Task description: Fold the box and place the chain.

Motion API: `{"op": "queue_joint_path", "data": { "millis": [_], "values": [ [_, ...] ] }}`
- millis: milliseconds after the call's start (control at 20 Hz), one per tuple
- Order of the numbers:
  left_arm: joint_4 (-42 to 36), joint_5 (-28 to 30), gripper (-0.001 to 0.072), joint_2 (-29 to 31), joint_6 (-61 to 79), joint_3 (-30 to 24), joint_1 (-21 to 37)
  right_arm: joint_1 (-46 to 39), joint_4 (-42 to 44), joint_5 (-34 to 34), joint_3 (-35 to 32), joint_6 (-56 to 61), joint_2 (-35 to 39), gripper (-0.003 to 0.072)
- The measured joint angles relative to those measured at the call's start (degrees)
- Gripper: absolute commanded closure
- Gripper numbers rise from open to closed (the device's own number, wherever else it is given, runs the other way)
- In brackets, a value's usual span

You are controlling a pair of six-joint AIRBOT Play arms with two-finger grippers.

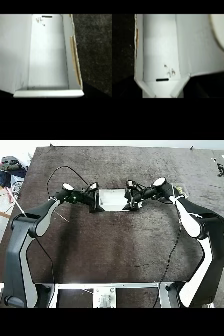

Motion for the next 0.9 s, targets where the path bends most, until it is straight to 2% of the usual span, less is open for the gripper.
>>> {"op": "queue_joint_path", "data": {
  "millis": [250,300,350,400,650,900],
  "values": [
    [-0.07,0.07,0.0241,0.0,0.02,0.0,0.0,-3.28,-0.17,1.66,0.0,2.14,3.58,-0.002],
    [-0.07,0.07,0.024,0.0,0.02,0.0,0.02,-3.74,-0.15,2.23,0.0,3.56,4.55,0.0031],
    [-0.04,0.07,0.024,0.0,0.02,0.0,0.02,-4.04,0.26,3.19,0.0,5.62,5.64,0.0532],
    [-0.04,0.07,0.0241,0.0,0.02,0.0,0.0,-4.02,0.76,3.8,0.0,6.73,6.14,0.067],
    [-0.02,0.04,0.0241,0.0,0.02,0.0,0.02,-1.27,4.17,5.49,0.0,9.51,7.15,0.0671],
    [-0.02,0.04,0.0241,0.0,0.02,0.0,0.02,2.34,4.94,-4.28,-0.02,10.01,7.32,0.0671]
  ]
}}
